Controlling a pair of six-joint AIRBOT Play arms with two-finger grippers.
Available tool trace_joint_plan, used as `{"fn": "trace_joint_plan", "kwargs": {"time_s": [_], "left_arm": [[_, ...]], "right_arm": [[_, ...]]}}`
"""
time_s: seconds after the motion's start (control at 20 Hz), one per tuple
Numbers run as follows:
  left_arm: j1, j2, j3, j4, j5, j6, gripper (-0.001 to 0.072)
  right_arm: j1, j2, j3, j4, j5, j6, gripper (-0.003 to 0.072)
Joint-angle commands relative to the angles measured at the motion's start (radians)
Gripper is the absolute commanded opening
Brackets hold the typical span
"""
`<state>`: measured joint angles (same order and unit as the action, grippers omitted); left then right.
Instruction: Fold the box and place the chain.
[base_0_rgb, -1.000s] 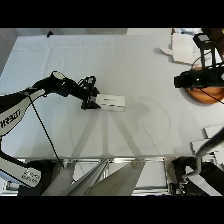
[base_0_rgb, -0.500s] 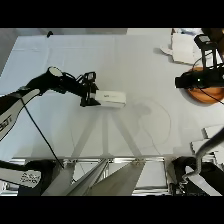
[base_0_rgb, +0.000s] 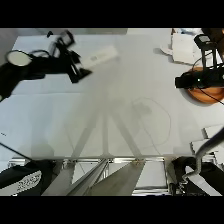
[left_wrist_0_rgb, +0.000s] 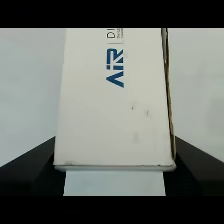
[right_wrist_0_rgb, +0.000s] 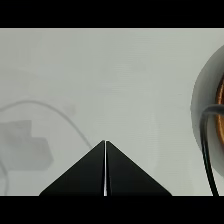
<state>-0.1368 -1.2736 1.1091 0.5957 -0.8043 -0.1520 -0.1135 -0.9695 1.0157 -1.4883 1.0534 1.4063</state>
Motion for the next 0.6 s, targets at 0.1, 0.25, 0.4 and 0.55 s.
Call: {"fn": "trace_joint_plan", "kwargs": {"time_s": [0.1,0.25,0.4,0.55], "left_arm": [[0.184,0.077,0.000,0.142,0.244,-0.371,0.0004],[0.275,0.030,0.000,0.298,0.269,-0.566,0.0003],[0.327,-0.049,0.000,0.414,0.270,-0.711,0.0004],[0.340,-0.160,0.000,0.415,0.256,-0.745,0.0004]], "right_arm": [[-0.001,0.001,0.001,0.000,0.000,0.000,0.0010],[-0.001,0.001,0.001,0.000,0.000,0.000,0.0010],[-0.001,0.001,0.001,0.000,0.000,0.000,0.0010],[-0.001,0.001,0.001,0.000,0.000,0.000,0.0010]]}}
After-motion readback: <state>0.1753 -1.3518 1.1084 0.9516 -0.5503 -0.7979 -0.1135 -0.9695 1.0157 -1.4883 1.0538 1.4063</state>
